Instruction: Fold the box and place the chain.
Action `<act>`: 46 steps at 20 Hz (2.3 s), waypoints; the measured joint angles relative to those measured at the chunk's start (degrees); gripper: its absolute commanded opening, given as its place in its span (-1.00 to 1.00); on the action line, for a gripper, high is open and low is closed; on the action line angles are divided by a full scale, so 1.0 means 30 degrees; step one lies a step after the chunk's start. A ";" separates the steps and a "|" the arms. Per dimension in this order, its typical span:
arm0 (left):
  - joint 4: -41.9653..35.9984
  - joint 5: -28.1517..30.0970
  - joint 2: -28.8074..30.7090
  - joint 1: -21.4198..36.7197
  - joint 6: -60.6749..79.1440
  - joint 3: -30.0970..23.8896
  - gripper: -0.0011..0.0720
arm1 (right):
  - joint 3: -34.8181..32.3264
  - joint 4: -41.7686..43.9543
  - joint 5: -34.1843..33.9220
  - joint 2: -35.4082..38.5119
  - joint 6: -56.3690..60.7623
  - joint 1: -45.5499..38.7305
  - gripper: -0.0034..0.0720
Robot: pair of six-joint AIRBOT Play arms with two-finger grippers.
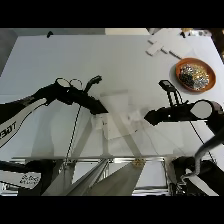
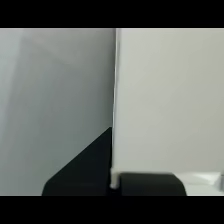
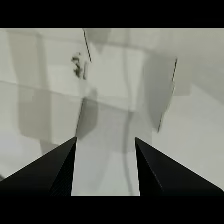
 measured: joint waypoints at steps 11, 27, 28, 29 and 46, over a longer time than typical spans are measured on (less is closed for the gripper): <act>-0.0335 0.3883 0.0051 -0.4401 0.8393 0.0911 -0.97 | 0.0940 -0.4022 0.3774 0.2514 0.0903 0.0000 0.19; 0.0073 0.5246 0.0073 -0.4714 0.9216 0.0925 -0.96 | 0.0969 -0.5756 0.3395 0.4685 0.1566 0.0000 0.18; 0.0189 0.5421 0.0066 -0.4714 0.9092 0.0925 -0.96 | 0.0969 -0.5748 0.3344 0.4685 0.1566 0.0000 0.18; 0.0270 0.5603 0.0066 -0.4714 0.8998 0.0925 -0.96 | 0.0969 -0.5748 0.3308 0.4685 0.1566 0.0000 0.18; 0.0510 0.6062 -0.0109 -0.4714 0.8670 0.0933 -0.95 | 0.0969 -0.5661 0.2951 0.4692 0.1326 0.0000 -0.52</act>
